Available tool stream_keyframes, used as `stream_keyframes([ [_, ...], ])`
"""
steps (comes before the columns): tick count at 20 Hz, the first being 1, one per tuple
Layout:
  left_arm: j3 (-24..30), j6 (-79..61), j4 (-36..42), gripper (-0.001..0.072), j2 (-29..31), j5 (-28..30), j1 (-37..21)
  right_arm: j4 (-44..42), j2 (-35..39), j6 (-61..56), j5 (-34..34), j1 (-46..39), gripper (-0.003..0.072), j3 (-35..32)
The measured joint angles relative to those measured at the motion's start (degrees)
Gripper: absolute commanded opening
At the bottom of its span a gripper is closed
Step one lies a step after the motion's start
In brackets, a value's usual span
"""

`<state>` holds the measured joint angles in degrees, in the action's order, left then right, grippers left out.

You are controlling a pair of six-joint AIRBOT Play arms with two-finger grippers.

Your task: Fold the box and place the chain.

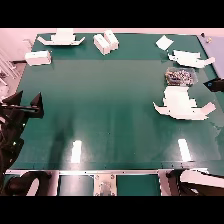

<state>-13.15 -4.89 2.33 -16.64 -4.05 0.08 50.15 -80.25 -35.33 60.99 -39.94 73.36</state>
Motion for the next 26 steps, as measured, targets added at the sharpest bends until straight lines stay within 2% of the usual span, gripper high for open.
stream_keyframes([
  [4,0.00,0.02,0.00,0.0708,0.00,-0.02,0.00,6.91,-7.23,-5.49,13.55,-3.82,0.0437,9.99],
  [8,0.00,0.07,0.00,0.0708,0.00,-0.02,0.00,11.04,-10.29,-7.78,19.15,-7.43,0.0456,13.25],
  [14,0.00,0.11,0.00,0.0708,0.00,-0.04,0.00,13.16,-14.67,-9.31,23.30,-11.08,0.0460,14.27],
  [16,0.00,0.20,0.00,0.0708,0.00,-0.04,0.00,13.35,-16.52,-9.49,24.13,-11.43,0.0490,14.36],
  [22,0.00,0.22,0.00,0.0708,0.00,-0.07,0.00,13.60,-19.56,-8.87,24.74,-11.78,0.0507,14.56],
  [26,0.00,0.28,0.00,0.0708,0.00,-0.07,0.00,13.57,-20.02,-8.22,24.94,-11.98,0.0517,16.98],
])
